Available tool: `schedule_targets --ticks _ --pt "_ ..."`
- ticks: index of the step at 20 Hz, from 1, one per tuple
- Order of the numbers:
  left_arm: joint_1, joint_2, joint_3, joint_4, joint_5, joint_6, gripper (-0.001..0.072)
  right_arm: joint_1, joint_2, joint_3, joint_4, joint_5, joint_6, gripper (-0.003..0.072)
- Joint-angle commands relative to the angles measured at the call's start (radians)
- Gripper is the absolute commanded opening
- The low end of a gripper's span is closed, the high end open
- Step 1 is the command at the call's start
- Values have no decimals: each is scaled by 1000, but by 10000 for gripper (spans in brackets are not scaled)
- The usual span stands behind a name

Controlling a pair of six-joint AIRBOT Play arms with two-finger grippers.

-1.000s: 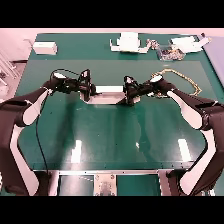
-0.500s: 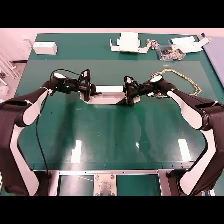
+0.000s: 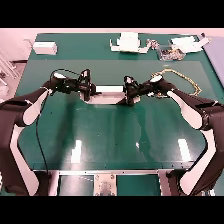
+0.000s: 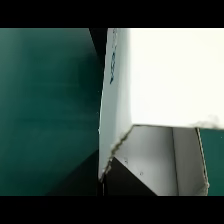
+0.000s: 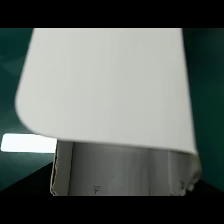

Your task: Fold the box and place the chain.

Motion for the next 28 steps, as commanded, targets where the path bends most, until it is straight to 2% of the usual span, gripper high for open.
schedule_targets --ticks 1,5,6,7,8,16,18,21,28 --pt "0 1 0 -3 0 0 20 1 0 0 0 0 0 592" --pt "3 1 1 -39 -21 1 23 1 0 0 0 0 0 592" --pt "5 1 8 -44 -27 0 174 1 0 0 0 0 0 592" --pt "5 2 9 -53 -29 0 461 1 0 0 0 0 0 592" --pt "5 2 8 -67 -32 0 532 1 0 0 0 0 0 592" --pt "12 34 18 -117 -64 3 531 1 0 0 0 0 0 592" --pt "28 48 27 -132 -96 1 558 1 0 0 0 0 0 592" --pt "72 69 42 -137 -164 -4 558 1 0 0 0 0 0 592" --pt "183 118 59 -193 -407 -3 554 1 0 0 0 0 0 592"
